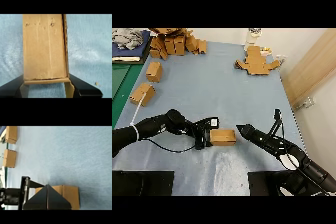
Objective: Fold the box.
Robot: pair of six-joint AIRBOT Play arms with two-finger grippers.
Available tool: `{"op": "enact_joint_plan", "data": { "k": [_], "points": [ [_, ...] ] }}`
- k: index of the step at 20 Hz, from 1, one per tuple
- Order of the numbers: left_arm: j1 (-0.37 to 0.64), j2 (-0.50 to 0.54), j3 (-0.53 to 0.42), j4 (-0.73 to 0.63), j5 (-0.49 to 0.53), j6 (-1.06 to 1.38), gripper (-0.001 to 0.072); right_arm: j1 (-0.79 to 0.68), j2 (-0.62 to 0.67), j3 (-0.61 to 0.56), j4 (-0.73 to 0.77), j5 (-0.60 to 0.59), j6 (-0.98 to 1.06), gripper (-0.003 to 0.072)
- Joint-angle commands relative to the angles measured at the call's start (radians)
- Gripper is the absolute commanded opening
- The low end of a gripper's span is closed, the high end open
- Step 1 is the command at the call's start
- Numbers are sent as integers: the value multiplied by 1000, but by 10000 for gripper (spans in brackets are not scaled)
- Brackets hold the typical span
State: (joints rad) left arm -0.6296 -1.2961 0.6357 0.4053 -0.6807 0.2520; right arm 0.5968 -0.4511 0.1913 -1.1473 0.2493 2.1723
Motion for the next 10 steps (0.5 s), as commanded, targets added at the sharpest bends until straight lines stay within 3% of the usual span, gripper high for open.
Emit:
{"op": "enact_joint_plan", "data": {
  "k": [1,7,10],
  "points": [
    [2,66,1,0,43,-108,470,-10,2,0,-27,14,0,4],
    [32,187,1,21,415,-376,471,-10,2,0,-66,45,0,4],
    [130,169,1,22,430,-483,471,-10,2,0,-69,49,0,4]
  ]
}}
